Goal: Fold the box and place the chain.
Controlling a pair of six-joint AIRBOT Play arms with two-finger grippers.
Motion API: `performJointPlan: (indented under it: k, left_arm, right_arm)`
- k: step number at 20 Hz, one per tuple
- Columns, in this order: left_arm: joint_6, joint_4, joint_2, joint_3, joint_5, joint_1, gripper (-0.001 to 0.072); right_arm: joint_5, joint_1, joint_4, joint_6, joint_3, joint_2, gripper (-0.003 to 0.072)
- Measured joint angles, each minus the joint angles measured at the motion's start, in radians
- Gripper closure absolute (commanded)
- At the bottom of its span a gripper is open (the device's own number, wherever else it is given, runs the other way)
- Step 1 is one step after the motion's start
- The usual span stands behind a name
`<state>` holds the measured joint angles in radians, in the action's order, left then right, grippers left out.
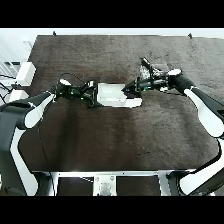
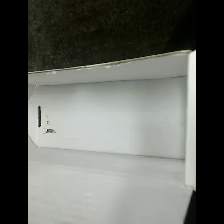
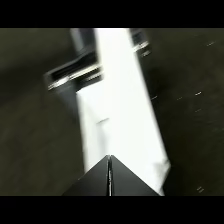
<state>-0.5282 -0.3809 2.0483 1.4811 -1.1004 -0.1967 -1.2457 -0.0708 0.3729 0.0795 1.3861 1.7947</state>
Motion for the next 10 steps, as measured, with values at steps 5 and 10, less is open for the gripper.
performJointPlan:
  k: [5,10]
  left_arm:
    - [0.000,0.000,0.000,0.000,0.001,0.000,0.0361]
    - [0.000,0.000,0.000,0.000,0.002,0.000,0.0361]
  right_arm:
    - [0.246,-0.060,-0.013,0.058,-0.016,0.001,0.0680]
    - [0.347,-0.074,0.076,0.167,-0.001,0.046,0.0680]
